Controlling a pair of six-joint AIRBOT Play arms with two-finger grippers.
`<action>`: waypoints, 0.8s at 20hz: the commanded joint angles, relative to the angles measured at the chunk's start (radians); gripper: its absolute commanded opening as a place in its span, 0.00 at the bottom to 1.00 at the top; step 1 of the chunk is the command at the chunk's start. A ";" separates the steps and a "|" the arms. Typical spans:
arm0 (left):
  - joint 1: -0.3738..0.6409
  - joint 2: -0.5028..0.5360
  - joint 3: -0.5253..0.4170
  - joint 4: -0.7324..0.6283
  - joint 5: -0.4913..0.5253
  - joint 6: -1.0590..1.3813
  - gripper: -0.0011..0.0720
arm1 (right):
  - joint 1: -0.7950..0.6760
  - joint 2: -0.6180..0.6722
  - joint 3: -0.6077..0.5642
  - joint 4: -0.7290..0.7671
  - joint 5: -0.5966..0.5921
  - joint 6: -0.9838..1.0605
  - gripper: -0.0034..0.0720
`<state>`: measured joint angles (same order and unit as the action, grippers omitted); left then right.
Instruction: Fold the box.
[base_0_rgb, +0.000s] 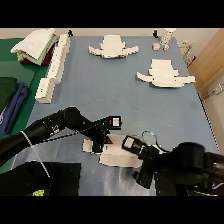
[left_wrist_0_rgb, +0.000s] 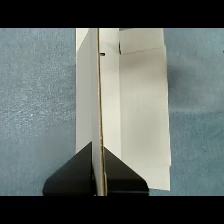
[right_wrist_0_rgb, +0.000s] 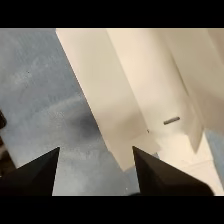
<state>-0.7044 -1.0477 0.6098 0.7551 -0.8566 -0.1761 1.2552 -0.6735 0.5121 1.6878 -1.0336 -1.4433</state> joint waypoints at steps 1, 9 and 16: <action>0.000 0.000 0.001 0.000 0.000 0.000 0.04 | 0.116 -0.161 -0.011 -0.116 0.140 -0.030 1.00; 0.000 0.000 0.001 0.000 0.000 0.000 0.04 | 0.117 -0.260 -0.002 -0.370 0.116 0.385 1.00; 0.000 0.000 0.001 0.000 0.000 0.000 0.04 | 0.118 -0.259 0.130 -0.417 -0.101 0.537 0.97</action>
